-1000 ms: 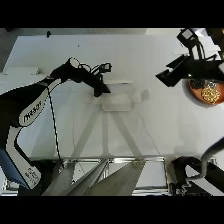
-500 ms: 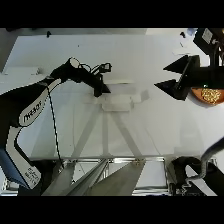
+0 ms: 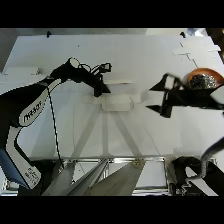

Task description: Fold the box and place the chain.

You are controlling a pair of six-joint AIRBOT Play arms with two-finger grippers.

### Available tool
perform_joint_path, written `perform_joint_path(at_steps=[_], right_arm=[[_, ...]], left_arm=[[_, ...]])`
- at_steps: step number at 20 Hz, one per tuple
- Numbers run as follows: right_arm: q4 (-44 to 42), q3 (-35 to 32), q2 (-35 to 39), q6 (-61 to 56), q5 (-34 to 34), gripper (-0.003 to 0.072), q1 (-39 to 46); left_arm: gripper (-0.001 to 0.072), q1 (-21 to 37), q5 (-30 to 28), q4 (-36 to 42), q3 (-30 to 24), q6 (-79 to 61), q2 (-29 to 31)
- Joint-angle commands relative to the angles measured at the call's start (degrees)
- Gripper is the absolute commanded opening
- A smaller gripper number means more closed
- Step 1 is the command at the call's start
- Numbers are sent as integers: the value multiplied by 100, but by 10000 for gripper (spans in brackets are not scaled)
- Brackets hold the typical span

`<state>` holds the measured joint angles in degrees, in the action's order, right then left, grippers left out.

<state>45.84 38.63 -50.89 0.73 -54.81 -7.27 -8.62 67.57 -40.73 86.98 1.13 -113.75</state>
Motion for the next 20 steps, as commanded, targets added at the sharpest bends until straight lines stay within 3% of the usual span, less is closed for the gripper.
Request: perform_joint_path(at_steps=[1, 6, 20], right_arm=[[-271, -651, -503, 826, 748, 687, -205], [-1045, -649, -1690, 1891, 1191, 687, -205], [-3499, -649, -2514, 4334, 1836, 687, -487]], left_arm=[[15, -4, -2, -2, -2, 0, -4], [15, -4, -2, -2, -2, 0, -4], [15, -4, -2, 0, -2, 0, -4]])
